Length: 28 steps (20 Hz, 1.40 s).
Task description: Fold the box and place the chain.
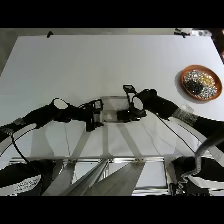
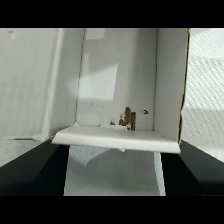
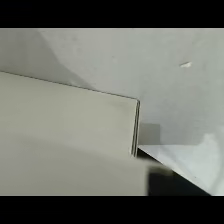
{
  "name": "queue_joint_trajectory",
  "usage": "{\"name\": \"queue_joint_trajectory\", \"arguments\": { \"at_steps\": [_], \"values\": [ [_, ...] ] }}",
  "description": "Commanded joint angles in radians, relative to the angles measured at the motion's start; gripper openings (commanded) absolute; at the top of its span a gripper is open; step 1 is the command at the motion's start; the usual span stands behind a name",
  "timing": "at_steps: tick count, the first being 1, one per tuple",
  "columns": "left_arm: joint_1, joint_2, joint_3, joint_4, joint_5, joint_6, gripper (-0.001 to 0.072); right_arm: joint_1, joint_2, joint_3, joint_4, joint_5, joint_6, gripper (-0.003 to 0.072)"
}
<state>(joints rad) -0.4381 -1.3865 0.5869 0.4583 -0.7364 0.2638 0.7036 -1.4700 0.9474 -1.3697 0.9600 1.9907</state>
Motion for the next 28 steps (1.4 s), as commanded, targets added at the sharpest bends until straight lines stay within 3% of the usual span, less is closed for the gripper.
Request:
{"name": "queue_joint_trajectory", "arguments": {
  "at_steps": [1,2,4,7,14,17,20,25,28],
  "values": [
    [0.000,0.000,0.000,-0.001,0.000,-0.001,0.0252,-0.002,0.058,0.002,-0.045,0.026,-0.001,0.0364],
    [0.000,0.000,0.000,-0.001,-0.001,-0.001,0.0252,-0.002,0.081,0.002,-0.061,0.040,-0.001,0.0366],
    [0.000,0.000,0.000,-0.001,0.000,-0.001,0.0252,-0.002,0.118,0.002,-0.078,0.088,-0.002,0.0495],
    [0.000,0.000,0.000,-0.002,0.000,-0.001,0.0252,-0.002,0.153,0.002,-0.105,0.160,-0.002,0.0541],
    [0.000,0.000,0.000,-0.001,0.000,-0.001,0.0252,-0.064,0.316,0.002,-0.150,0.163,-0.075,0.0541],
    [0.000,0.000,0.000,-0.001,0.000,-0.001,0.0252,-0.226,0.413,0.006,-0.154,0.185,-0.171,0.0541],
    [0.000,0.000,0.000,-0.001,0.000,-0.001,0.0252,-0.479,0.429,0.055,-0.173,0.185,-0.311,0.0541],
    [0.000,0.000,0.000,-0.001,0.000,-0.001,0.0252,-0.933,0.338,0.077,-0.175,-0.017,-0.502,0.0520],
    [0.000,0.000,0.000,-0.001,0.000,-0.001,0.0252,-1.098,0.238,0.077,-0.174,-0.145,-0.527,0.0520]
  ]
}}
